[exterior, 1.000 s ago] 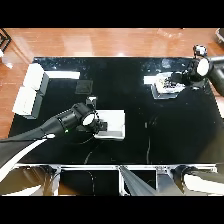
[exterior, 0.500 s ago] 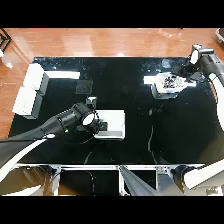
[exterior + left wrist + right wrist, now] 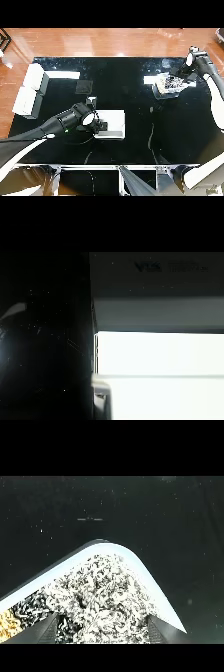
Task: Fold the box and place the chain.
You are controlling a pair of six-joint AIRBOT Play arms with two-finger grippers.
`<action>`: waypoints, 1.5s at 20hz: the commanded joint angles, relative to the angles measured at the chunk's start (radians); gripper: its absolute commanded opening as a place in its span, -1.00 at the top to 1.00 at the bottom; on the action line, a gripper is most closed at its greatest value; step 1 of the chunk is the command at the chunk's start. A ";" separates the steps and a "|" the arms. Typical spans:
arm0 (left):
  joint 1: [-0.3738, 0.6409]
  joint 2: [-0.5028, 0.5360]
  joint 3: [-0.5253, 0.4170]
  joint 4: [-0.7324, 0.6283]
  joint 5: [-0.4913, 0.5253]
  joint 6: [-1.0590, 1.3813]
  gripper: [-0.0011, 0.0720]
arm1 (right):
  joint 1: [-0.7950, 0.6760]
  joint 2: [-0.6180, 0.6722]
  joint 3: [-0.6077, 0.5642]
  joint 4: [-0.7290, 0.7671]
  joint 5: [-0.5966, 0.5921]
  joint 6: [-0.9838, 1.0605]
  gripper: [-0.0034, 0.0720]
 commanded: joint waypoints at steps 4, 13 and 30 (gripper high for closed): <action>0.000 0.000 0.000 0.000 0.003 0.000 0.92 | 0.000 -0.014 0.001 0.023 0.001 0.004 -0.15; 0.000 0.000 0.000 0.000 0.002 0.001 0.92 | 0.000 -0.010 0.042 0.056 0.058 -0.042 0.85; 0.000 0.000 0.000 0.000 -0.002 0.001 0.92 | -0.013 0.531 0.052 0.132 0.086 -0.351 0.86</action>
